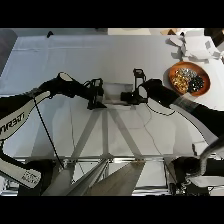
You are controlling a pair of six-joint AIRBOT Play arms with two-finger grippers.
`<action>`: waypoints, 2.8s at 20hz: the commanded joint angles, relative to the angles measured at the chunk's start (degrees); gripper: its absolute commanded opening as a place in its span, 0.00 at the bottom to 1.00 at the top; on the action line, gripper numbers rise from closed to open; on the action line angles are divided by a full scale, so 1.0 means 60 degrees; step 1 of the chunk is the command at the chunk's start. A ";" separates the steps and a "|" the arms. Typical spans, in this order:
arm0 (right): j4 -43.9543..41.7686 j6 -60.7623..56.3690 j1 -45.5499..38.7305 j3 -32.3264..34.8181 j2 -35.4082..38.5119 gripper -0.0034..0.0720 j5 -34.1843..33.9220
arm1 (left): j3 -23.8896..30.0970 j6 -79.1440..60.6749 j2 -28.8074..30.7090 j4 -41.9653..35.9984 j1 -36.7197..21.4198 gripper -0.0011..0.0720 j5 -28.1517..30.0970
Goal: Fold the box and place the chain.
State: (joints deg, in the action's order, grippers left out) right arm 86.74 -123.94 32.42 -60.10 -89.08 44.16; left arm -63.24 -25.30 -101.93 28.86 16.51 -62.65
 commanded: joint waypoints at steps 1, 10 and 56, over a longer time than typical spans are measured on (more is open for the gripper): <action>-0.0029 -0.0135 0.0040 -0.0022 -0.0055 0.06 0.0040 | 0.0007 -0.0036 -0.0004 0.0055 0.0004 0.31 0.0051; -0.0033 -0.0007 0.0040 -0.0022 0.0761 0.61 0.0546 | 0.0007 -0.0036 -0.0004 0.0055 0.0004 0.31 0.0047; -0.1166 0.5431 -0.7766 -0.2317 -0.1632 0.09 0.0313 | 0.0007 -0.0036 -0.0004 0.0055 0.0004 0.31 0.0051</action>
State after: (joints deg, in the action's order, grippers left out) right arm 79.59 -91.61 -14.28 -73.49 -98.21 45.60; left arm -63.20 -25.50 -101.97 29.17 16.53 -62.39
